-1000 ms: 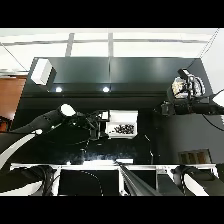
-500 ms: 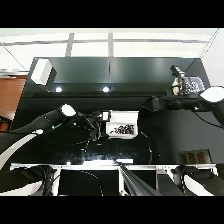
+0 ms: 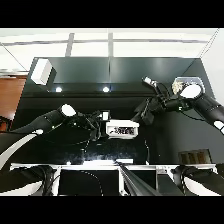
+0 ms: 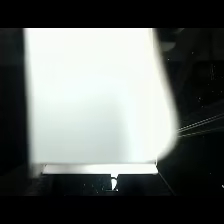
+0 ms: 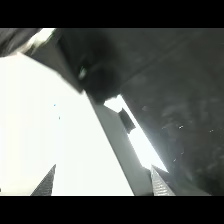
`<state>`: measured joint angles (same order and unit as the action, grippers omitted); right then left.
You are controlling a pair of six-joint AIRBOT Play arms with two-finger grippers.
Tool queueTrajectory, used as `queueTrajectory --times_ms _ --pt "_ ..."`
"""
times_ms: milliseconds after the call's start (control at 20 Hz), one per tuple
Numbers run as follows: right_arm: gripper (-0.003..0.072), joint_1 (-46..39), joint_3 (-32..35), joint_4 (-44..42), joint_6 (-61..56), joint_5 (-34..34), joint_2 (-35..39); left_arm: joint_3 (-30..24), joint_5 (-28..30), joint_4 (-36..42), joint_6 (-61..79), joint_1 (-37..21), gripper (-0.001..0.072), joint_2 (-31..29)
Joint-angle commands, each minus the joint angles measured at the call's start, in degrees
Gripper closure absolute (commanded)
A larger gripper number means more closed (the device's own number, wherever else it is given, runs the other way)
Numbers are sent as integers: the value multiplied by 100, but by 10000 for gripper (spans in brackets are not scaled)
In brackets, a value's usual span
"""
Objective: Fold the box and place the chain.
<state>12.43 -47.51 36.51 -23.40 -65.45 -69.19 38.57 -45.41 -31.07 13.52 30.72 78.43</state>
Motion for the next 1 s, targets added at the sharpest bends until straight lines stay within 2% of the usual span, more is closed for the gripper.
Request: queueTrajectory --times_ms 0,100,200,350,600,700,800,950 --pt "-28 225 114 514 321 -428 72 0 0 0 0 2 288 4" --pt "-29 525 140 872 466 -186 72 0 0 -2 0 2 288 4" --pt "-28 763 138 857 662 -37 72 0 0 -2 0 2 288 4" --pt "-7 949 138 863 664 -105 144 0 0 -2 0 2 288 4" --pt "2 1069 142 1331 188 48 439 0 0 -2 0 2 288 4" --pt "2 1147 201 1464 127 363 439 0 0 -2 0 2 288 4" --pt "103 1220 205 1460 136 680 439 0 0 -2 0 2 288 4" --pt "104 1320 205 1576 133 785 442 0 0 -2 0 2 288 4"
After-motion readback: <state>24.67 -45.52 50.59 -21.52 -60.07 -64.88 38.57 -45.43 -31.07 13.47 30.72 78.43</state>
